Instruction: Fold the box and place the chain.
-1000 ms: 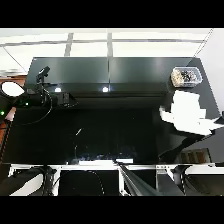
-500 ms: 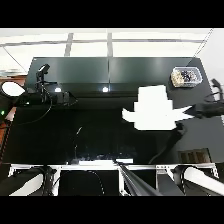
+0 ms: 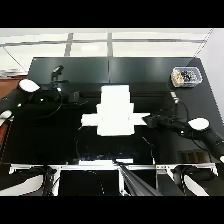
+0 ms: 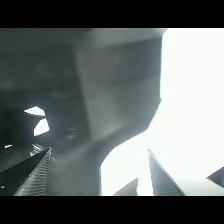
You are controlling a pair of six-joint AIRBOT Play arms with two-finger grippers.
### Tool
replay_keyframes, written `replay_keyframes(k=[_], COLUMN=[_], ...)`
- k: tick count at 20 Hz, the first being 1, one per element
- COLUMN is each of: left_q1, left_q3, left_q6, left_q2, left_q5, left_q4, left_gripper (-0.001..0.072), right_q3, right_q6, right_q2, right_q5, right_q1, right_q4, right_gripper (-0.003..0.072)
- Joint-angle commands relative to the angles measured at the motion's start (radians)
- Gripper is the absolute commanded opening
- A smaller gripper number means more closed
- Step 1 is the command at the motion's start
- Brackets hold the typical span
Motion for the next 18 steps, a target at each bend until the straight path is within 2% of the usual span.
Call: replay_keyframes(k=[1, 6, 10, 11, 12, 13, 16, 18], left_q1=[-0.018, -0.092, -0.126, -0.132, -0.135, -0.138, -0.149, -0.149], left_q3=[0.131, 0.265, 0.377, 0.405, 0.424, 0.425, 0.425, 0.426], left_q6=[0.080, 0.114, 0.249, 0.270, 0.293, 0.295, 0.296, 0.299], left_q2=[-0.203, -0.388, -0.479, -0.497, -0.512, -0.517, -0.520, -0.520], left_q5=[-0.227, -0.461, -0.562, -0.597, -0.621, -0.620, -0.650, -0.647], left_q4=[-0.148, -0.138, -0.179, -0.180, -0.180, -0.168, -0.037, -0.037], left_gripper=[0.0699, 0.0701, 0.0694, 0.0668, 0.0540, 0.0493, 0.0491, 0.0422], right_q3=[-0.031, -0.031, -0.031, -0.031, -0.031, -0.031, -0.031, -0.031], right_q6=[0.032, 0.032, 0.032, 0.032, 0.032, 0.032, 0.032, 0.032], right_q2=[0.015, 0.015, 0.015, 0.015, 0.015, 0.015, 0.015, 0.015], right_q5=[-0.151, -0.127, -0.116, -0.116, -0.116, -0.116, -0.116, -0.116], right_q1=[0.163, 0.187, 0.187, 0.187, 0.187, 0.187, 0.187, 0.187], right_q4=[0.040, 0.039, 0.035, 0.035, 0.035, 0.035, 0.034, 0.034], right_gripper=[0.0013, 0.0014, 0.0014, 0.0013, 0.0013, 0.0014, 0.0013, 0.0014])
